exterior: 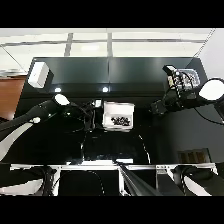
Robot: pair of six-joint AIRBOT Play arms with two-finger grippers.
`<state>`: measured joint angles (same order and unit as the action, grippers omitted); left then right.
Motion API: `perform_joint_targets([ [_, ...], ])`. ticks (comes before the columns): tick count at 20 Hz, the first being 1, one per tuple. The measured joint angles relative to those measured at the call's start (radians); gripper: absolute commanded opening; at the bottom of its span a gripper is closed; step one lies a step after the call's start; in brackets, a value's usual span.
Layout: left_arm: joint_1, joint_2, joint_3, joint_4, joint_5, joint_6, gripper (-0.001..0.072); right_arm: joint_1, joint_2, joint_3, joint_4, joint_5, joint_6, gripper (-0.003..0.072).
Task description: Fold the box and place the chain.
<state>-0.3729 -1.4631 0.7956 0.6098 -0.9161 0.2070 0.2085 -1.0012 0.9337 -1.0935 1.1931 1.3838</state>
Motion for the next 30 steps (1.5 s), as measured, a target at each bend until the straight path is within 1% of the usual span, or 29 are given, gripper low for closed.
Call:
perform_joint_targets([
  [5,-0.014,-0.029,0.033,0.003,0.014,0.002,0.0715,0.0,0.0,0.0,0.0,0.005,0.0,0.0258],
  [6,-0.019,-0.032,0.038,0.005,0.014,0.002,0.0691,0.0,0.0,0.0,0.0,0.006,0.0,0.0257],
  [7,-0.023,-0.033,0.041,0.006,0.011,0.003,0.062,0.0,0.0,0.0,0.0,0.005,0.0,0.0257],
  [9,-0.033,-0.035,0.046,0.024,-0.01,0.003,0.0403,0.0,0.0,0.0,0.0,-0.006,0.0,0.0258],
  [10,-0.038,-0.036,0.048,0.033,-0.017,-0.002,0.04,0.0,-0.001,0.0,0.0,-0.022,0.0,0.0281],
  [11,-0.042,-0.036,0.049,0.04,-0.026,-0.018,0.04,0.0,-0.003,0.0,0.0,-0.045,0.005,0.0458],
  [12,-0.046,-0.036,0.05,0.045,-0.033,-0.04,0.0399,0.0,-0.006,0.0,0.0,-0.072,0.015,0.0656],
  [14,-0.051,-0.036,0.051,0.048,-0.03,-0.08,0.0399,0.001,-0.025,0.0,0.005,-0.139,0.039,0.0655],
  [17,-0.057,-0.035,0.051,0.056,-0.003,-0.112,0.0398,0.01,-0.087,0.002,0.05,-0.277,0.042,0.0655],
  [19,-0.061,-0.034,0.051,0.055,0.027,-0.124,0.0398,0.024,-0.152,0.014,0.119,-0.357,-0.011,0.0655],
  [21,-0.064,-0.034,0.051,0.055,0.06,-0.128,0.0398,0.05,-0.234,0.051,0.179,-0.393,-0.097,0.0654],
  [23,-0.066,-0.034,0.051,0.056,0.076,-0.132,0.0398,0.079,-0.306,0.092,0.209,-0.385,-0.225,0.0649],
  [25,-0.067,-0.034,0.051,0.058,0.084,-0.134,0.0398,0.097,-0.343,0.122,0.217,-0.359,-0.389,0.0649],
  [28,-0.068,-0.034,0.051,0.059,0.092,-0.135,0.0399,0.108,-0.354,0.161,0.182,-0.247,-0.663,0.0649],
  [30,-0.068,-0.034,0.051,0.059,0.094,-0.135,0.0399,0.114,-0.356,0.171,0.163,-0.164,-0.793,0.0649],
])
